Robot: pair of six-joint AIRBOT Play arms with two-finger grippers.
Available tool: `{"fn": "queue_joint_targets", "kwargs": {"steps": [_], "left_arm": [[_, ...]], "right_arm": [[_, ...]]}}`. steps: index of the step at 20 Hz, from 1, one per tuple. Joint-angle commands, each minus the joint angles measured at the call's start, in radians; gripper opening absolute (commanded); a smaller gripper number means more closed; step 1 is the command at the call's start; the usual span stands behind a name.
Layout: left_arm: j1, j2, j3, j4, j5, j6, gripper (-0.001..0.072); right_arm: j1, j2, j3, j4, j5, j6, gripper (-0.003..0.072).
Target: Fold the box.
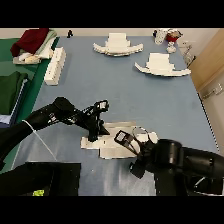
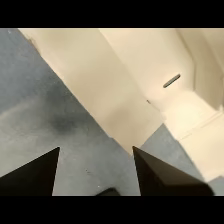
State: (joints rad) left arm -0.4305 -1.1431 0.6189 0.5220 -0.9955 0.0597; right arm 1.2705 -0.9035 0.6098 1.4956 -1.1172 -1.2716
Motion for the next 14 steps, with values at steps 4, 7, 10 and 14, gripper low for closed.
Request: {"fn": "queue_joint_targets", "kwargs": {"steps": [4, 7, 10, 14], "left_arm": [[0.000, -0.001, 0.000, 0.000, 0.000, 0.000, 0.0016], [0.000, -0.001, 0.000, 0.000, 0.000, 0.000, 0.0016], [0.000, -0.001, 0.000, 0.000, 0.000, 0.000, 0.0016], [0.000, -0.001, 0.000, 0.000, 0.000, 0.000, 0.0016]], "right_arm": [[0.065, -0.148, -0.002, -0.215, 0.127, -0.004, 0.0720], [0.064, -0.149, 0.026, -0.251, 0.144, -0.001, 0.0720], [0.059, -0.146, 0.060, -0.330, 0.130, 0.092, 0.0720], [-0.037, -0.079, 0.053, -0.252, 0.150, -0.038, 0.0720]]}}
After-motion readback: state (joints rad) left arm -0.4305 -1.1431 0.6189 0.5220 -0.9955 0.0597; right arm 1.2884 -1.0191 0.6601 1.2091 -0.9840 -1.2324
